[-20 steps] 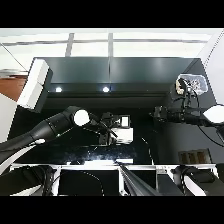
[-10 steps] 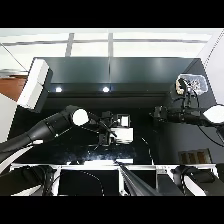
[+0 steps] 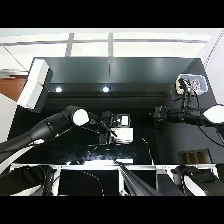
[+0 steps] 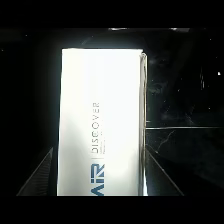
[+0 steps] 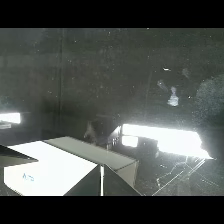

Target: Fold the box and place the chain.

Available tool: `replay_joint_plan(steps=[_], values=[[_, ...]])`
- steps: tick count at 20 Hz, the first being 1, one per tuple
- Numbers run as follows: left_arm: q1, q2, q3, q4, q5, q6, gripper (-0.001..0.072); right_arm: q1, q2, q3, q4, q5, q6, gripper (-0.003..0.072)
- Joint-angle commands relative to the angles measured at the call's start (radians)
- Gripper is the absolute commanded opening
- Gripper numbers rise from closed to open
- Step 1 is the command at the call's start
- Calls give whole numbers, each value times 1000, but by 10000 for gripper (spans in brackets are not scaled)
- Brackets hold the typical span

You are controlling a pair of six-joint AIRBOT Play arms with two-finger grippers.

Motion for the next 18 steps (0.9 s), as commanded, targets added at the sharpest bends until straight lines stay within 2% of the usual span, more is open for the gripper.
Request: replay_joint_plan(steps=[1,10,18], values=[[0,-15,0,0,-21,-2,711,0,0,0,0,0,0,27],[-1,-37,0,-8,-17,-2,711,0,0,0,0,0,0,27],[-42,-114,0,-15,68,-7,711,0,0,0,0,-1,0,27]])
